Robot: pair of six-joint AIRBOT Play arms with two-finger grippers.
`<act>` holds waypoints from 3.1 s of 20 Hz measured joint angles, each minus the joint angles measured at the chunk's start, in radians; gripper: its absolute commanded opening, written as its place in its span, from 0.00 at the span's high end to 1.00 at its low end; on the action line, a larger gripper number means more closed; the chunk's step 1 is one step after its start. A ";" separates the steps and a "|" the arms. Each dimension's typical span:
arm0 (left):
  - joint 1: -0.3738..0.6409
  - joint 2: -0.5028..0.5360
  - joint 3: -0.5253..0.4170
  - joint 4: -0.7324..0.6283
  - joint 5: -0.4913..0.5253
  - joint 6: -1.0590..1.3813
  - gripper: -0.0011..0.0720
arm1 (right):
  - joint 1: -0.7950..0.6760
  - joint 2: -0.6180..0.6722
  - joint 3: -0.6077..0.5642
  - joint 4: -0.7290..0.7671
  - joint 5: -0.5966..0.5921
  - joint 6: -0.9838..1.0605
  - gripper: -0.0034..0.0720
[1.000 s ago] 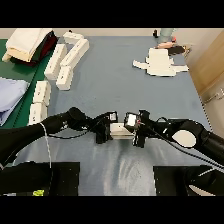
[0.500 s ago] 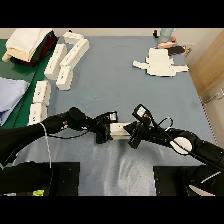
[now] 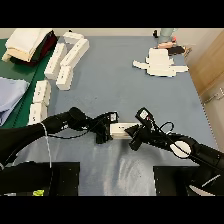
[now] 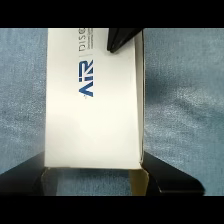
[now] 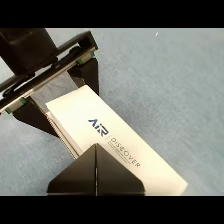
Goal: Fold the box.
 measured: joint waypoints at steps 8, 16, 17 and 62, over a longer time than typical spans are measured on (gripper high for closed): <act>0.000 0.000 0.000 0.000 0.001 0.000 0.49 | 0.020 -0.035 -0.032 0.026 -0.005 0.000 0.95; 0.000 0.000 0.000 0.001 -0.004 0.000 0.49 | 0.028 -0.023 -0.043 0.035 0.007 0.000 0.95; 0.000 0.000 0.000 0.001 -0.004 0.000 0.49 | 0.029 -0.014 -0.044 0.033 0.014 0.000 0.95; 0.322 0.312 0.000 0.503 -0.076 -0.833 0.49 | -0.403 -0.549 0.777 -0.691 0.914 1.008 0.95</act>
